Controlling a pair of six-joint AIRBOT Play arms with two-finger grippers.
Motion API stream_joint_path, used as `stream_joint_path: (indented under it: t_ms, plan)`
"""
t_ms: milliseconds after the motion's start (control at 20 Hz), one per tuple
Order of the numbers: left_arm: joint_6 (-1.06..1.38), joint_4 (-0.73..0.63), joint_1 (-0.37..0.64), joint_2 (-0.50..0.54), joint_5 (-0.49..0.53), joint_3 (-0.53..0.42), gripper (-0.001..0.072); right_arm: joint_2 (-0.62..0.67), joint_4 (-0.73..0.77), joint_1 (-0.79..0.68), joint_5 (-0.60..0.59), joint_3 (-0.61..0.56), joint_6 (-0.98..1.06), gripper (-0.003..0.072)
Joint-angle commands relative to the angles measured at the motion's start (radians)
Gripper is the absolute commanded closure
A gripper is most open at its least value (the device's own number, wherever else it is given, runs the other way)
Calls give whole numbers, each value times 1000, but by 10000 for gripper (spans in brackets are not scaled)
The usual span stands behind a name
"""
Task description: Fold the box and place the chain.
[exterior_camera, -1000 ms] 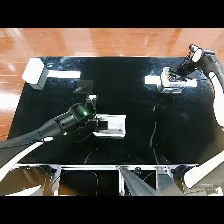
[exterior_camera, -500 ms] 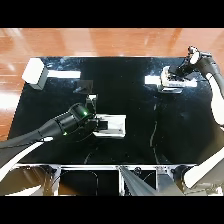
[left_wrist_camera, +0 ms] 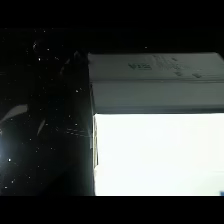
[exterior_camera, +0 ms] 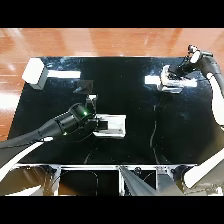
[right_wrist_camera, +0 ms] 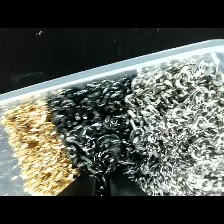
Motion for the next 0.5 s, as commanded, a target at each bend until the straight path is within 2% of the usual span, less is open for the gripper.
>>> stream_joint_path:
  t_ms: [0,250,450]
  plan:
    - [0,0,0,0,0,1,690,49,-2,0,49,20,-37,668]
    - [0,0,0,0,0,1,689,202,-7,0,37,42,-71,669]
    - [0,0,0,0,0,1,689,305,-6,0,35,140,-86,669]
